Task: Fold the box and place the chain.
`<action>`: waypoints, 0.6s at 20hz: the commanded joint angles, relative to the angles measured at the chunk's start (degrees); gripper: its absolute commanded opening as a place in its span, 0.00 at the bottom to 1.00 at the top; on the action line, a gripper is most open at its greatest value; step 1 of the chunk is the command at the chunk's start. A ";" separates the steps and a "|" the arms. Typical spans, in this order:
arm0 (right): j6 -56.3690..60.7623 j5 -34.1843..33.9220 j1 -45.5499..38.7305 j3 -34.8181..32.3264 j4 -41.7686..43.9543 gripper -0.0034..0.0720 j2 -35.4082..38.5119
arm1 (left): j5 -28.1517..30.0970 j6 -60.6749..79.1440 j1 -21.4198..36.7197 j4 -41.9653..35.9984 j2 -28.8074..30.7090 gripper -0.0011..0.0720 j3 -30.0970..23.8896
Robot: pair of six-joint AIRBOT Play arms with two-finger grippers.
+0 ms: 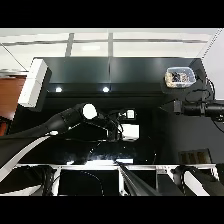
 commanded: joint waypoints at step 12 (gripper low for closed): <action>-0.02 -0.04 -0.02 -0.02 0.00 0.10 0.04 | -1.44 -2.80 0.07 0.33 -3.98 0.42 0.07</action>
